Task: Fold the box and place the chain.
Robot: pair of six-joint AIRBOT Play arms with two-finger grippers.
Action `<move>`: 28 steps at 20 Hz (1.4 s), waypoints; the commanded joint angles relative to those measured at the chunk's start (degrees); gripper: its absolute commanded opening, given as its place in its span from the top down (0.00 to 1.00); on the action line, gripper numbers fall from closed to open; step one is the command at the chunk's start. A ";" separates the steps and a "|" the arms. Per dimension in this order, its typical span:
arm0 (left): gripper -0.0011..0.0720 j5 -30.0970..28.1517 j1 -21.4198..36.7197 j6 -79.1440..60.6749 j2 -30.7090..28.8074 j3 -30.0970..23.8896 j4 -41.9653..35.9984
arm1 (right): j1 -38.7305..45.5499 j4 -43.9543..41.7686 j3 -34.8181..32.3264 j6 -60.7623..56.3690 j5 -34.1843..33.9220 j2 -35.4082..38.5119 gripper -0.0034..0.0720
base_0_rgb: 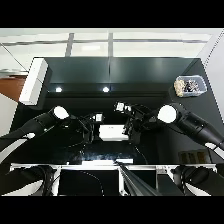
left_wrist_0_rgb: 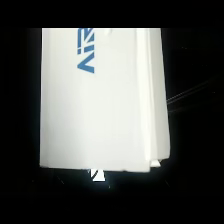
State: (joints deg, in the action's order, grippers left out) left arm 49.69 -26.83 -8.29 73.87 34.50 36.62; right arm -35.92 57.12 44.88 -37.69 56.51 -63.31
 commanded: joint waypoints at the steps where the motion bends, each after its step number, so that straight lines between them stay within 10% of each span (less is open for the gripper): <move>1: 0.25 0.02 -0.04 0.00 -0.04 0.04 -0.02 | -0.04 0.07 -0.02 -0.50 -0.15 -0.04 0.71; 4: 0.25 0.02 -0.04 0.00 -0.04 0.04 -0.02 | -0.02 0.07 0.00 -1.14 -0.13 -0.02 0.68; 7: 0.25 0.15 -0.04 0.00 -0.04 0.04 -0.02 | -0.02 0.11 0.02 -1.11 -0.17 -0.04 0.37; 14: 0.25 0.26 -0.04 0.04 -0.04 0.04 -0.02 | -0.02 0.11 0.02 -1.11 -0.24 -0.04 0.36; 16: 0.25 0.26 -0.04 0.22 -0.04 0.04 -0.04 | -0.04 0.15 0.00 -1.11 -0.50 -0.04 0.08; 22: 0.25 0.26 -0.04 0.24 -0.04 0.04 -0.02 | -0.04 0.26 0.00 -1.11 -1.42 -0.07 0.26; 25: 0.25 0.26 -0.04 0.94 -0.04 0.04 -0.02 | -0.04 0.31 0.00 -1.49 -1.29 -0.17 0.72; 28: 0.25 0.26 -0.04 1.07 -0.04 0.04 -0.02 | -0.04 0.35 0.00 -2.60 -1.25 -0.17 0.78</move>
State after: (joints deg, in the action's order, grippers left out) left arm 50.02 -26.85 -7.55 73.87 34.50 36.62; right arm -35.92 57.25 44.93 -39.40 55.13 -63.42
